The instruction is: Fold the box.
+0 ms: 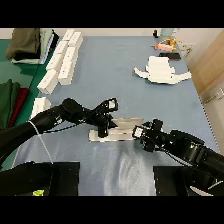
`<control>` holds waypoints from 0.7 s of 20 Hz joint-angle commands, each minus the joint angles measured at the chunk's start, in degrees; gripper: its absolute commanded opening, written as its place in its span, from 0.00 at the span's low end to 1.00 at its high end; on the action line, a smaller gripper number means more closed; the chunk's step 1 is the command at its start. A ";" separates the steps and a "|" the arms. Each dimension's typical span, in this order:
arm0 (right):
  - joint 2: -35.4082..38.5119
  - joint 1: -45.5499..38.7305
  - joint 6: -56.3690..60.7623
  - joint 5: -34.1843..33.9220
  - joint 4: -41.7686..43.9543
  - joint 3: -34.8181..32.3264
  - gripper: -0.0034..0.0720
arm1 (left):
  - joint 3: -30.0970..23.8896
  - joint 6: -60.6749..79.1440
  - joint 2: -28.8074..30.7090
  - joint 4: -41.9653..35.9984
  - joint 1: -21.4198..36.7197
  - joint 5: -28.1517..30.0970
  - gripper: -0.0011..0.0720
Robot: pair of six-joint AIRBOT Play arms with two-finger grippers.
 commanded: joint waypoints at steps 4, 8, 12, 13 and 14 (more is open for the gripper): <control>-0.72 -0.72 -1.36 1.49 7.32 2.25 0.75 | -0.02 0.02 -0.04 0.02 0.00 0.00 0.03; -0.61 -0.68 -5.14 5.70 11.32 2.95 0.75 | -0.02 0.02 -0.04 0.02 0.00 0.00 0.03; 1.97 -0.68 -7.69 9.86 13.53 2.93 0.75 | -0.02 0.02 -0.04 0.02 0.00 0.00 0.03; 2.32 -0.68 -7.72 10.54 12.90 2.95 0.75 | -0.02 0.02 -0.04 0.02 0.00 -0.02 0.03; 2.69 -0.68 -7.72 11.04 12.57 2.95 0.75 | -0.02 0.02 -0.04 0.02 0.00 0.00 0.03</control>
